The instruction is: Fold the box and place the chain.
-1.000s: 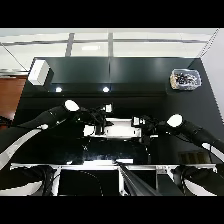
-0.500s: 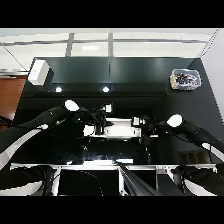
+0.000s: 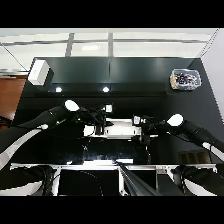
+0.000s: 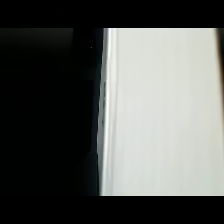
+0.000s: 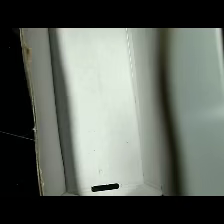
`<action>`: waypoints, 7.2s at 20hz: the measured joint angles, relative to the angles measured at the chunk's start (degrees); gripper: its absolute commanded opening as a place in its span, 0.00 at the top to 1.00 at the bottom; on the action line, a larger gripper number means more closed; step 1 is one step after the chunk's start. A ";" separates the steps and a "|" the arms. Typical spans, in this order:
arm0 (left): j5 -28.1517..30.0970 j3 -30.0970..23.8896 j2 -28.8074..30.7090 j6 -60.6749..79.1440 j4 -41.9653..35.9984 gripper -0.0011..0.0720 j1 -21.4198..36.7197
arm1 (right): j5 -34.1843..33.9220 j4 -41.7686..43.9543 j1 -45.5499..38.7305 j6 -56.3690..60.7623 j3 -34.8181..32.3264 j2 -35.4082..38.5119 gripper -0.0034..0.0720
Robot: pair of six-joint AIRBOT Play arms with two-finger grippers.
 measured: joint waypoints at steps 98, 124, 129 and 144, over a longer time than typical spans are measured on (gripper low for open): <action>-1.49 -7.02 10.45 -12.46 12.92 0.63 0.46 | -0.02 0.04 0.00 -0.11 -0.02 0.00 0.33; 1.90 -7.02 8.31 -12.24 5.42 0.94 -3.06 | -0.04 0.07 0.00 -0.07 -0.02 0.00 0.33; 1.60 -7.02 8.00 -11.98 3.61 0.94 -3.08 | -0.04 0.00 0.00 -0.13 -0.02 0.00 0.33; -0.42 -7.02 6.78 -10.86 2.54 0.52 -3.43 | 0.02 0.00 0.00 -0.13 -0.02 0.00 0.33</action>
